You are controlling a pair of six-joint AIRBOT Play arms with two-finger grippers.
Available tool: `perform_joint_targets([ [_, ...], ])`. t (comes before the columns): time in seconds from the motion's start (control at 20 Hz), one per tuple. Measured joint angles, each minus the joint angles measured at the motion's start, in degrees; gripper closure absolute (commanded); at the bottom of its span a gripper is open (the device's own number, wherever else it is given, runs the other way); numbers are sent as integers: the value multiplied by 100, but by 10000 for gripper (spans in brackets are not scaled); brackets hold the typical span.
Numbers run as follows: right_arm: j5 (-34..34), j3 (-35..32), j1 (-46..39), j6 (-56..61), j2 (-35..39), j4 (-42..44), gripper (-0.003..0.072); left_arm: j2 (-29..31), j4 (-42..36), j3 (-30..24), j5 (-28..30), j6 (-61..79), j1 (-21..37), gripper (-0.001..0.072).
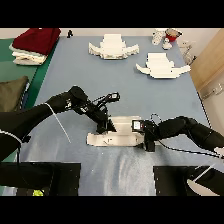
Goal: Fold the box.
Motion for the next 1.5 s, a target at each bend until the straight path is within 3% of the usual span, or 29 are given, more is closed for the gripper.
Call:
perform_joint_targets([
  [0.1, 22, -28, 0, 0, -24, -2, 54, 2, 0, 0, 0, 0, 0, 692],
  [0.2, 44, -55, 0, 0, -37, -7, 73, 2, 0, 0, 2, 0, 0, 692],
  [0.45, 155, -144, 0, -22, -46, -33, 253, 0, 0, 0, 0, 0, 0, 692],
  [1.5, 192, -170, 0, 4, -42, -63, 251, 0, 0, 0, 2, 0, 0, 692],
])
